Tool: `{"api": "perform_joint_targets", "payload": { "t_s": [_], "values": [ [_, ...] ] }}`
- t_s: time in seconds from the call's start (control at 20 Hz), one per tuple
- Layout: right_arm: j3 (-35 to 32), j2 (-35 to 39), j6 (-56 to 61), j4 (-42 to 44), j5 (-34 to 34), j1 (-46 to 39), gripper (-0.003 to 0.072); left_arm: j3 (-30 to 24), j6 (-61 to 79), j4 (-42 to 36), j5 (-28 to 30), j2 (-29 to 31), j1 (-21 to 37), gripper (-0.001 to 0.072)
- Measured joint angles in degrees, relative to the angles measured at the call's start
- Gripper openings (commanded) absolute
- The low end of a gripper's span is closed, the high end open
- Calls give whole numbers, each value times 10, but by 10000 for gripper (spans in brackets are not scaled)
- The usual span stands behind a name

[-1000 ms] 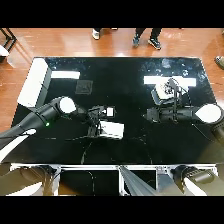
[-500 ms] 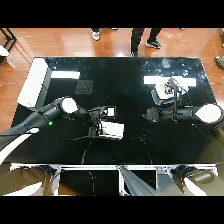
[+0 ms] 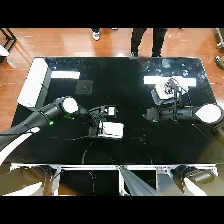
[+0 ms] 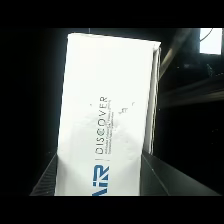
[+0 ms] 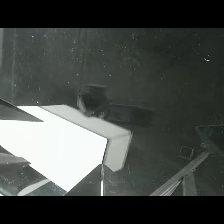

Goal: Fold the box and place the chain.

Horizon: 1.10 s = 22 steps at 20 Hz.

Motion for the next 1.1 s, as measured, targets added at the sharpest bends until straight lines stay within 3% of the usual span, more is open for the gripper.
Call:
{"api": "perform_joint_targets", "payload": {
  "t_s": [0.25, 0.55, 0.7, 0.85, 1.1],
  "values": [
    [0, 0, 0, 0, 0, 0, 26, 25, -123, 70, -11, 16, 3, 434],
    [0, 0, 0, 0, 0, 0, 26, 34, -296, 167, -102, 70, 59, 432],
    [0, 0, -3, 0, 0, 0, 26, 26, -362, 192, -158, 104, 126, 389],
    [0, 0, -8, -5, 0, 0, 26, -3, -401, 205, -204, 151, 217, 391],
    [0, 0, -11, -26, -3, 0, 27, -68, -424, 240, -231, 239, 403, 464]
  ]
}}
